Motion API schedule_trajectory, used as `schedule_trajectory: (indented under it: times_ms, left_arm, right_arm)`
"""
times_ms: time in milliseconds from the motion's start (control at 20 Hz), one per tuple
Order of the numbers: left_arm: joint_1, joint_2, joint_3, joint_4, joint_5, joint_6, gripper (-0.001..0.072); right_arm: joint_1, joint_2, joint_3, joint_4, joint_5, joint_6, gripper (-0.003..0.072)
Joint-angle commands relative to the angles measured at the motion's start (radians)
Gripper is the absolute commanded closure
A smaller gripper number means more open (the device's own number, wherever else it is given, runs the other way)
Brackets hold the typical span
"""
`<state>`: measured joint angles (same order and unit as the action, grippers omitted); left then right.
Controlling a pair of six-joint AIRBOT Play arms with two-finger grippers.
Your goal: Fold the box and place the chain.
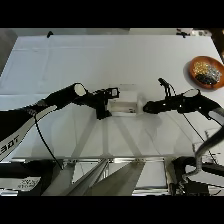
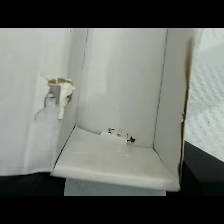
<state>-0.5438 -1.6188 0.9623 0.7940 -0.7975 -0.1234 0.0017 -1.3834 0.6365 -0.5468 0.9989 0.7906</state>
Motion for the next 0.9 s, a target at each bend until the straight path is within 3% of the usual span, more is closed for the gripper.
schedule_trajectory:
  times_ms: [0, 100, 250, 400, 500, 850]
  left_arm:
    - [0.0, 0.001, 0.0, 0.0, 0.0, -0.001, 0.0498]
    - [0.0, 0.001, 0.0, 0.0, 0.0, 0.0, 0.0498]
    - [0.0, 0.001, 0.0, 0.0, 0.0, 0.0, 0.0498]
    - [0.0, 0.001, 0.0, 0.0, 0.0, -0.001, 0.0498]
    - [0.0, 0.001, 0.0, 0.0, 0.0, 0.0, 0.0498]
    - [0.0, 0.001, 0.0, 0.0, 0.0, -0.001, 0.0498]
  right_arm:
    - [0.0, 0.0, 0.0, 0.11, 0.07, -0.038, 0.0435]
    - [0.0, 0.0, 0.0, 0.111, 0.087, -0.037, 0.0432]
    - [0.0, 0.0, 0.0, 0.138, 0.11, -0.037, 0.0321]
    - [0.0, 0.0, 0.0, 0.187, 0.131, -0.039, 0.0319]
    - [0.0, 0.0, 0.0, 0.19, 0.147, -0.041, 0.0261]
    - [0.001, 0.002, 0.0, 0.173, 0.185, -0.04, 0.0262]
